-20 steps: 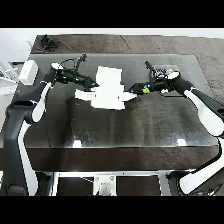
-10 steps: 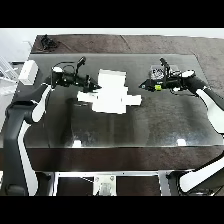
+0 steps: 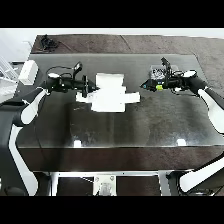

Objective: Fold the box and place the chain.

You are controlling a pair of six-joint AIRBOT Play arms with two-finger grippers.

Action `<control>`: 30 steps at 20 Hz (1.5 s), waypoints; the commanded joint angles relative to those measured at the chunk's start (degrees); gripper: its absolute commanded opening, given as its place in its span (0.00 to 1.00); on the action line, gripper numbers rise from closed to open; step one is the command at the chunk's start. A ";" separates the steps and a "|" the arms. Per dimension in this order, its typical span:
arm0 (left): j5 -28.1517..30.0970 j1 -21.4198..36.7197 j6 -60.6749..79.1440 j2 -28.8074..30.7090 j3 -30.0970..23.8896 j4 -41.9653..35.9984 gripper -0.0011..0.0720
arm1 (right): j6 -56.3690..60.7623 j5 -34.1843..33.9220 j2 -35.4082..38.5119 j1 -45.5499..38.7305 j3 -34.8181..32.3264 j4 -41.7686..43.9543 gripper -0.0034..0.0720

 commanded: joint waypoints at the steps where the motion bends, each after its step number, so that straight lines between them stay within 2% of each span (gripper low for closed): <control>1: 1.01 1.49 6.05 0.87 -4.00 -2.67 0.03 | -0.13 0.00 0.02 0.50 0.02 0.02 0.34; 3: -0.70 1.49 7.37 0.87 -4.02 -2.62 0.03 | -0.11 0.02 0.02 0.87 0.02 0.04 0.34; 8: -0.87 1.49 7.37 0.85 -4.07 0.11 0.03 | -0.11 0.02 0.02 1.46 0.02 1.33 0.34; 10: -0.94 1.36 8.28 0.28 -4.07 1.09 0.03 | 0.09 0.02 0.02 1.46 0.02 1.53 0.41; 13: -1.07 1.36 8.98 0.17 -4.04 1.07 0.04 | 0.07 -0.07 0.02 1.55 0.02 1.53 0.41; 14: -1.11 1.36 9.09 0.17 -4.04 1.16 0.04 | 0.09 -0.63 0.02 1.55 0.02 1.53 0.46; 15: -1.11 1.36 9.62 0.17 -4.04 1.29 0.04 | 0.07 -1.20 0.02 1.55 0.04 1.55 0.55; 30: -0.76 1.36 11.37 0.20 -4.02 2.58 0.04 | -0.13 -2.12 0.02 1.55 0.04 1.53 0.55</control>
